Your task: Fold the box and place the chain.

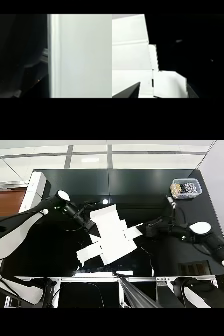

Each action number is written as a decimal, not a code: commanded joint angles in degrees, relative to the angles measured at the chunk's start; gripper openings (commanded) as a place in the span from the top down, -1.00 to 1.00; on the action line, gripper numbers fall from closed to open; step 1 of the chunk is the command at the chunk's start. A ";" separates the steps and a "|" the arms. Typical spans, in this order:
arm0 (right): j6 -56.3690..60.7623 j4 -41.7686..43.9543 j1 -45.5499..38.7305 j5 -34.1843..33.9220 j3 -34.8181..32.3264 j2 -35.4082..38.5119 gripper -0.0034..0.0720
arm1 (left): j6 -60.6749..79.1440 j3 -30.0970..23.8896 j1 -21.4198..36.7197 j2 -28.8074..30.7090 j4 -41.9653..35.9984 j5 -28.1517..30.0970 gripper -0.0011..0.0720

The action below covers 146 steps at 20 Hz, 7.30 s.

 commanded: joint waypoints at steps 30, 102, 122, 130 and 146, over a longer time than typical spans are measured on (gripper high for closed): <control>-28.48 -12.33 -1.62 5.90 -1.79 -0.59 -0.78 | 38.25 -10.67 -14.60 13.44 14.88 39.30 0.90; -55.15 -5.18 14.78 -5.05 4.39 -18.01 -0.95 | 37.59 -8.20 -17.20 13.55 18.56 37.59 0.90; -53.05 -6.49 13.90 -4.20 4.79 -18.32 -0.95 | 37.62 -8.20 -17.20 13.55 18.53 37.59 0.90; -50.64 -8.31 14.03 -3.87 5.73 -19.15 -0.95 | 37.62 -8.20 -17.20 13.55 18.53 37.59 0.90; -50.66 -8.52 14.01 -3.58 5.73 -19.15 -0.34 | 37.59 -8.17 -17.20 13.57 18.53 37.57 0.89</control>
